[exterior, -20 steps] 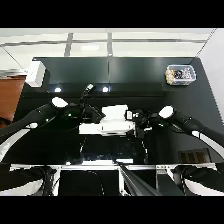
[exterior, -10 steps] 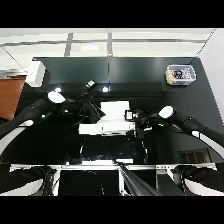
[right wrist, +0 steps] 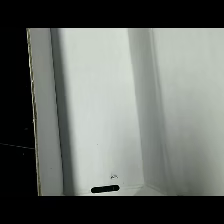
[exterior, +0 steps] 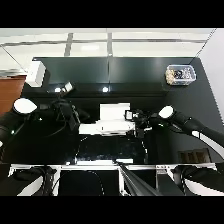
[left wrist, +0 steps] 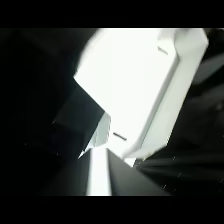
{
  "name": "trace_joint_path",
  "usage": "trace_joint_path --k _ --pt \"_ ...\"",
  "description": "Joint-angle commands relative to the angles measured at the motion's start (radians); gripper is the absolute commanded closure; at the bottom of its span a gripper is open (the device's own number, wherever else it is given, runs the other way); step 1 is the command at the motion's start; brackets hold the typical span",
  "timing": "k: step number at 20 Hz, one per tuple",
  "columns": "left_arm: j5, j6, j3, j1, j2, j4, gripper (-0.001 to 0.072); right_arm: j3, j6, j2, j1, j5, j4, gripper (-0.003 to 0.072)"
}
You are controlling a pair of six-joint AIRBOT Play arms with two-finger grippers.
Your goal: Fold the box and place the chain.
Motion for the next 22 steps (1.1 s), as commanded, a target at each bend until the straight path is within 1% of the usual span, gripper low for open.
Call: trace_joint_path --k 1,2,3,4,6,8,11,14,16,18,19,20,21,22 --pt "0.074 0.24 -0.062 -0.076 0.023 0.107 0.0171 0.001 0.0 0.0 0.001 0.0 0.0 0.0558" --pt "0.145 0.257 -0.066 -0.113 0.02 0.137 0.0039 0.001 0.0 0.0 0.001 0.0 0.0 0.0558" --pt "0.198 0.257 -0.066 -0.145 0.011 0.176 0.0019 0.001 0.0 0.0 0.001 0.0 0.0 0.0558" --pt "0.231 0.257 -0.066 -0.174 -0.002 0.22 0.0019 0.001 0.0 0.0 0.001 0.0 0.0 0.0558" --pt "0.264 0.257 -0.064 -0.229 -0.045 0.307 0.0019 0.001 0.0 0.0 0.001 0.0 0.0 0.0558" --pt "0.274 0.257 -0.063 -0.27 -0.085 0.325 0.0019 0.001 0.0 0.0 0.001 0.0 0.0 0.0559" --pt "0.278 0.259 -0.058 -0.287 -0.147 0.148 0.0019 0.001 0.0 0.0 0.001 0.0 0.0 0.0558" --pt "0.326 0.258 -0.057 -0.285 -0.156 0.123 0.0019 0.001 0.0 0.0 0.001 0.0 0.0 0.0558" --pt "0.317 0.257 -0.057 -0.286 -0.156 0.111 0.0019 0.001 0.0 0.0 0.001 0.0 0.0 0.0558" --pt "0.306 0.259 -0.057 -0.286 -0.156 0.056 0.0022 0.001 0.0 0.0 0.001 0.0 0.0 0.0558" --pt "0.305 0.259 -0.057 -0.287 -0.156 0.037 0.0069 0.001 0.0 0.0 0.001 0.0 0.0 0.0558" --pt "0.303 0.259 -0.057 -0.287 -0.156 0.025 0.02 0.001 0.0 0.0 0.001 0.0 0.0 0.0558" --pt "0.297 0.259 -0.057 -0.287 -0.156 0.014 0.0387 0.001 0.0 0.0 0.001 0.0 0.0 0.0558" --pt "0.296 0.259 -0.057 -0.29 -0.156 0.014 0.0492 0.001 0.0 0.0 0.001 0.0 0.0 0.0558"
